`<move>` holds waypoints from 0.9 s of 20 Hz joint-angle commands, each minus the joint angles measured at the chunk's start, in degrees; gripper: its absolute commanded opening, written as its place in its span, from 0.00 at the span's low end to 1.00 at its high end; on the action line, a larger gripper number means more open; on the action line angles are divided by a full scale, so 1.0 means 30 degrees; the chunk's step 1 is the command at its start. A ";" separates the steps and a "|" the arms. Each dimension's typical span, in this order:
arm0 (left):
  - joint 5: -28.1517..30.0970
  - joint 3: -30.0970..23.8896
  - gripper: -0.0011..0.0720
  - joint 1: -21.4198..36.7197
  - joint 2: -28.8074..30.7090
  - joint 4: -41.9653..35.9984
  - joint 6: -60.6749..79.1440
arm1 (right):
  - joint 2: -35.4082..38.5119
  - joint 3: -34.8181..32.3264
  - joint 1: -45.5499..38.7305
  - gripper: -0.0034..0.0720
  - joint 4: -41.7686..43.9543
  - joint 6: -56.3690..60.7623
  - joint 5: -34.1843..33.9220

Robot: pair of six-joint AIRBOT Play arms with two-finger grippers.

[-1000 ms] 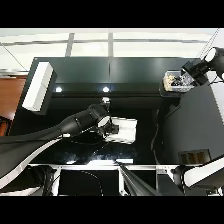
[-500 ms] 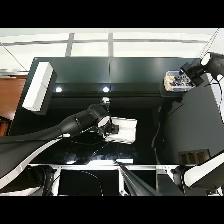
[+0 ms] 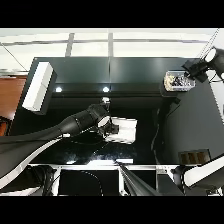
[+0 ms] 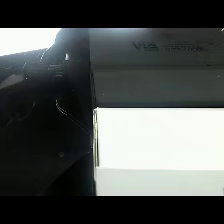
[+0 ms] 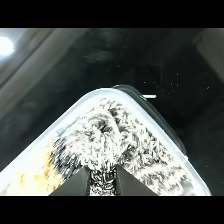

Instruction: Fold the box and place the chain.

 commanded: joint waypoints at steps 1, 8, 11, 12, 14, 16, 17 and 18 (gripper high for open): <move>0.0007 -0.0007 0.05 0.0015 0.0000 -0.0015 -0.0007 | 0.2251 0.0058 0.0007 0.05 0.0634 -0.4379 0.0794; 0.0015 0.0000 0.05 0.0277 0.0000 -0.0058 -0.0007 | 0.8444 0.0066 0.0000 0.05 0.2841 -0.9158 0.1945; 0.0015 0.0000 0.05 0.0481 0.0000 -0.0066 -0.0007 | 1.0426 0.0066 0.0007 0.05 0.4364 -0.9879 0.3096; 0.0015 -0.0007 0.05 0.0517 0.0000 -0.0044 -0.0007 | 1.1001 0.0066 0.0015 0.05 0.5078 -1.0200 0.3840; 0.0007 -0.0007 0.05 0.0612 0.0000 -0.0066 -0.0007 | 1.2196 0.0058 0.0015 0.05 0.6543 -1.1540 0.5122; 0.0000 -0.0007 0.05 0.0627 0.0000 -0.0066 -0.0007 | 1.3340 0.0051 0.0058 0.05 0.7315 -1.1795 0.5872; 0.0000 -0.0007 0.05 0.0619 0.0000 -0.0066 -0.0007 | 1.3879 0.0051 0.0168 0.05 0.7424 -1.1795 0.6164; 0.0000 -0.0007 0.05 0.0627 0.0000 -0.0066 -0.0007 | 1.4440 0.0044 0.0350 0.05 0.7621 -1.1919 0.6462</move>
